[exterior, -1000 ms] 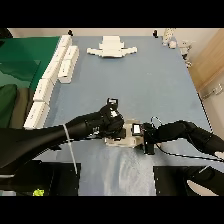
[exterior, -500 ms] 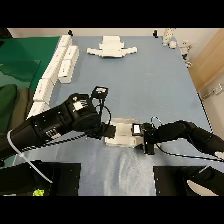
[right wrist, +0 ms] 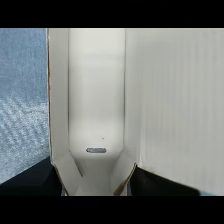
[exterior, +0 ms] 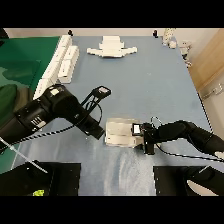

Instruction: Fold the box.

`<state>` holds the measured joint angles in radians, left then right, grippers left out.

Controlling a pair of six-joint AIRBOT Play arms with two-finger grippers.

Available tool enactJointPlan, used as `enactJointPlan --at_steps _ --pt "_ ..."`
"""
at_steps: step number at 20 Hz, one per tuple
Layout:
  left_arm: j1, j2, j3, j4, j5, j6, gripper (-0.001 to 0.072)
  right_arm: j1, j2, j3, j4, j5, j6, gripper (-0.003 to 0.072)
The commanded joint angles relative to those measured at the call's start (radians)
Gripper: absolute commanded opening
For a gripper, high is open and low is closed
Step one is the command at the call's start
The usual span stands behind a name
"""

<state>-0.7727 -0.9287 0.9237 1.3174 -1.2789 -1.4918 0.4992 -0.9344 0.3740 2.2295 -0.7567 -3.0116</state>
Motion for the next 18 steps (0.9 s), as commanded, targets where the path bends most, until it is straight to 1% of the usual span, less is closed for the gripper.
enactJointPlan --at_steps 1,2,3,4,6,8,11,13,16,18 --pt "0.232 0.082 -0.150 -0.343 0.040 0.817 0.0017 0.000 0.001 0.001 0.000 0.000 0.000 0.0534" --pt "0.288 0.098 -0.190 -0.415 0.053 0.994 0.0184 0.000 0.001 0.001 0.000 0.000 0.000 0.0534" --pt "0.339 0.105 -0.232 -0.469 0.093 1.112 0.0624 0.000 0.001 0.000 0.000 0.000 0.000 0.0534" --pt "0.376 0.106 -0.269 -0.489 0.135 1.174 0.0692 0.000 0.001 0.000 0.000 0.000 0.000 0.0534" --pt "0.415 0.104 -0.349 -0.487 0.206 1.320 0.0693 0.000 0.001 0.000 0.000 0.000 0.000 0.0534" --pt "0.418 0.087 -0.426 -0.512 0.293 1.466 0.0693 0.000 0.001 0.001 0.000 0.000 0.000 0.0534" --pt "0.401 0.043 -0.519 -0.671 0.433 1.740 0.0694 0.000 0.001 0.000 0.000 0.000 0.000 0.0534" --pt "0.369 0.013 -0.539 -0.754 0.488 1.818 0.0694 0.000 0.001 0.001 0.000 0.000 0.000 0.0534" --pt "0.327 -0.042 -0.537 -0.819 0.575 1.844 0.0693 0.000 0.001 0.001 0.000 0.000 0.000 0.0534" --pt "0.311 -0.066 -0.536 -0.839 0.597 1.850 0.0693 0.000 0.001 0.001 0.000 0.000 0.000 0.0534"
